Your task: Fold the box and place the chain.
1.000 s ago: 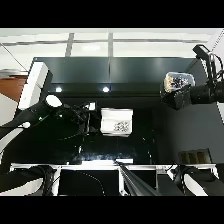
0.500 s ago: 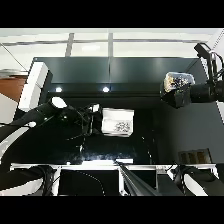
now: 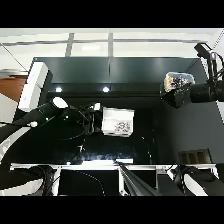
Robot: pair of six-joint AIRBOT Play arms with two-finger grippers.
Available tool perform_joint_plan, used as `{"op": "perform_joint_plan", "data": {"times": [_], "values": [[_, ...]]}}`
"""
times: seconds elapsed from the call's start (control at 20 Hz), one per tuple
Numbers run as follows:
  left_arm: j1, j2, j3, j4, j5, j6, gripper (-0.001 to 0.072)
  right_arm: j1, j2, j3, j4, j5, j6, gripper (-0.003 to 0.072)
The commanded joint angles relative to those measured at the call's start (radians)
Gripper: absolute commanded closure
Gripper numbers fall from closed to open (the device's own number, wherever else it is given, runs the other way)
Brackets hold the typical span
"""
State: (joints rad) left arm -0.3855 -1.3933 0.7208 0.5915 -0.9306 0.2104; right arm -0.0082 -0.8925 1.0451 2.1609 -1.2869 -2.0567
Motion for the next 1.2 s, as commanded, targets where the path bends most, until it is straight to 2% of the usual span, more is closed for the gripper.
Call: {"op": "perform_joint_plan", "data": {"times": [0.0,0.45,0.55,0.6,0.65,0.7,0.75,0.8,0.85,0.9,1.05,1.15], "values": [[-0.016,-0.003,0.000,-0.005,0.007,0.004,0.0002,0.000,0.000,0.000,0.000,0.001,0.000,0.0078],[-0.044,-0.014,0.002,0.010,0.041,0.006,0.0005,0.000,0.000,0.000,0.000,0.008,0.000,0.0078],[-0.044,-0.014,0.002,0.010,0.042,0.006,0.0061,0.000,0.000,0.000,0.000,0.010,0.000,0.0078],[-0.044,-0.014,0.002,0.010,0.042,0.006,0.0184,0.000,0.000,0.000,0.000,0.012,0.000,0.0078],[-0.044,-0.014,0.002,0.010,0.041,0.006,0.0259,0.000,0.000,0.000,0.000,0.016,0.000,0.0078],[-0.044,-0.014,0.002,0.010,0.041,0.006,0.0267,0.000,0.000,-0.001,0.000,0.021,0.000,0.0078],[-0.044,-0.014,0.002,0.010,0.041,0.007,0.0316,0.001,0.000,-0.005,0.000,0.023,0.000,0.0078],[-0.044,-0.014,0.002,0.010,0.041,0.006,0.0318,0.006,-0.001,-0.019,-0.001,0.026,0.000,0.0076],[-0.044,-0.014,0.002,0.010,0.041,0.006,0.0317,0.017,-0.002,-0.042,-0.011,0.031,0.000,-0.0011],[-0.044,-0.014,0.002,0.010,0.041,0.006,0.0317,0.035,-0.004,-0.078,-0.029,0.046,0.003,-0.0029],[-0.044,-0.014,0.002,0.010,0.041,0.006,0.0317,0.103,-0.018,-0.200,-0.018,0.234,0.047,-0.0028],[-0.044,-0.014,0.002,0.010,0.041,0.006,0.0317,0.162,-0.081,-0.206,0.013,0.349,0.094,-0.0026]]}}
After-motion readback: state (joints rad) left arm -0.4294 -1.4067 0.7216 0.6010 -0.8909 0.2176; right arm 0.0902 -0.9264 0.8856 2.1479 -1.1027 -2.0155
